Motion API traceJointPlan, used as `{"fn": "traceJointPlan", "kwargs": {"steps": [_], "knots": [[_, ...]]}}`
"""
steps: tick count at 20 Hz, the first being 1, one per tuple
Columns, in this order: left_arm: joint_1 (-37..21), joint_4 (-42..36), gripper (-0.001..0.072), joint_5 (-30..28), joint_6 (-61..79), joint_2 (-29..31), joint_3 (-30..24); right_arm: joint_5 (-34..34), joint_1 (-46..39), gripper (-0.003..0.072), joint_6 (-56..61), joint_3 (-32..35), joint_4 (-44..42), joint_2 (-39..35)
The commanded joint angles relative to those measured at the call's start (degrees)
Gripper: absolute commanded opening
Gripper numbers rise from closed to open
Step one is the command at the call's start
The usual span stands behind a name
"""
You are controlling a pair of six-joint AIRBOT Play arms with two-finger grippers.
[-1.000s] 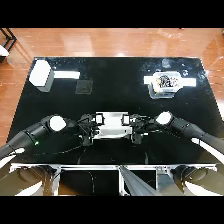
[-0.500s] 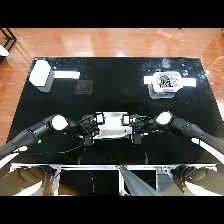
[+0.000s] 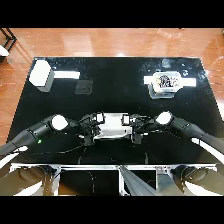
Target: Fold the box and place the chain.
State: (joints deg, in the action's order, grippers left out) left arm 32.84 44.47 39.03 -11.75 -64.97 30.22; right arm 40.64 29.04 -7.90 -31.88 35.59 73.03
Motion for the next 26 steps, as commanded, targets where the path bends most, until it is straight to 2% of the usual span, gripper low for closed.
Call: {"fn": "traceJointPlan", "kwargs": {"steps": [1, 2, 4, 5, 6, 9, 10, 12, 14, 17, 19, 21, 24, 26], "knots": [[-0.02, -0.31, 0.0428, -0.33, 0.00, -0.04, 0.04, 0.00, 0.00, 0.0406, 0.00, 0.04, -0.02, 0.04], [-0.02, -0.17, 0.0481, -0.28, 0.00, -0.04, 0.04, 0.00, 0.00, 0.0406, 0.00, 0.04, -0.02, 0.04], [-0.11, 0.55, 0.0194, 0.81, -0.04, 0.00, 0.24, 0.00, 0.00, 0.0406, 0.00, 0.04, -0.02, 0.04], [-0.39, 3.61, 0.0059, 3.17, -0.24, 0.20, 0.94, 0.00, 0.00, 0.0406, 0.00, 0.04, -0.02, 0.04], [-1.16, 7.78, 0.0020, 6.71, -1.64, 0.72, 1.97, 0.00, 0.00, 0.0406, 0.00, 0.04, -0.02, 0.04], [-6.88, 17.97, 0.0019, 19.04, -14.05, 4.39, 5.86, 0.02, 0.00, 0.0406, 0.00, 0.04, -0.02, 0.04], [-9.79, 18.49, 0.0019, 22.88, -15.39, 6.51, 6.86, 0.00, 0.00, 0.0406, 0.00, 0.04, -0.02, 0.04], [-15.80, 17.40, 0.0019, 25.90, -20.33, 11.41, 7.43, 0.00, 0.02, 0.0406, 0.00, 0.04, -0.02, 0.04], [-21.46, 17.66, 0.0019, 26.16, -34.69, 14.53, 7.39, 0.02, 0.00, 0.0406, 0.00, 0.04, -0.02, 0.04], [-30.14, 17.40, 0.0022, 28.30, -58.03, 14.49, 4.57, 0.02, 0.00, 0.0406, 0.00, 0.04, -0.02, 0.04], [-32.35, 16.35, 0.0022, 28.79, -59.17, 13.35, 0.87, 0.02, 0.00, 0.0406, 0.00, 0.04, 0.00, 0.04], [-32.24, 13.42, 0.0021, 26.23, -61.00, 11.58, -3.52, 0.02, 0.00, 0.0406, 0.00, 0.04, 0.00, 0.04], [-32.26, 3.15, 0.0021, 21.07, -62.99, 7.39, -7.82, 0.02, 0.00, 0.0406, -0.02, 0.04, -0.02, 0.04], [-31.95, -2.54, 0.0021, 20.28, -55.93, 4.37, -7.96, 0.02, 0.02, 0.0406, -0.02, 0.04, 0.00, 0.04]]}}
